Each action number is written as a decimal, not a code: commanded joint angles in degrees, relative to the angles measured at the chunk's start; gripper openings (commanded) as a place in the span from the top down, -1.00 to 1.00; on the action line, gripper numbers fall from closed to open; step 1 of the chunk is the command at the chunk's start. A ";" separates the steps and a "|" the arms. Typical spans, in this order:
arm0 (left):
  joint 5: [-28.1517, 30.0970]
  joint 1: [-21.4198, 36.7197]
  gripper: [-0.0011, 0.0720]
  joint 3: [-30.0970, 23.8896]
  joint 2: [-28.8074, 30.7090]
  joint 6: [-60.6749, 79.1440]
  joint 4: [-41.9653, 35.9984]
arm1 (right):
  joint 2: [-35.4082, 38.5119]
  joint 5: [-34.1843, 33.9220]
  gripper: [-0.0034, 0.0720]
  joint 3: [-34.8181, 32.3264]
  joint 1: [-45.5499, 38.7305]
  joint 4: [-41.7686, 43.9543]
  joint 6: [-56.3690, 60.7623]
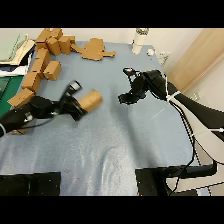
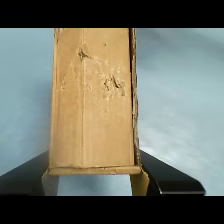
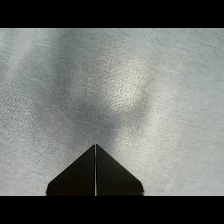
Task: Fold the box.
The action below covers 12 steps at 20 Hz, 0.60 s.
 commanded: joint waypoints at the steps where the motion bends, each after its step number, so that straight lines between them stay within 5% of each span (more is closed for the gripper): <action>1: 3.78 11.56 -0.31 0.15 0.13 -10.67 1.51 | -0.04 0.00 0.90 0.07 0.04 0.04 -0.04; 5: 3.96 19.78 -0.31 0.17 -1.75 -13.77 2.71 | -0.04 0.00 0.90 0.07 0.02 0.07 -0.04; 12: 9.64 20.22 -0.31 4.68 -10.75 -17.77 2.56 | -0.04 -0.02 0.90 0.07 0.04 0.04 -0.04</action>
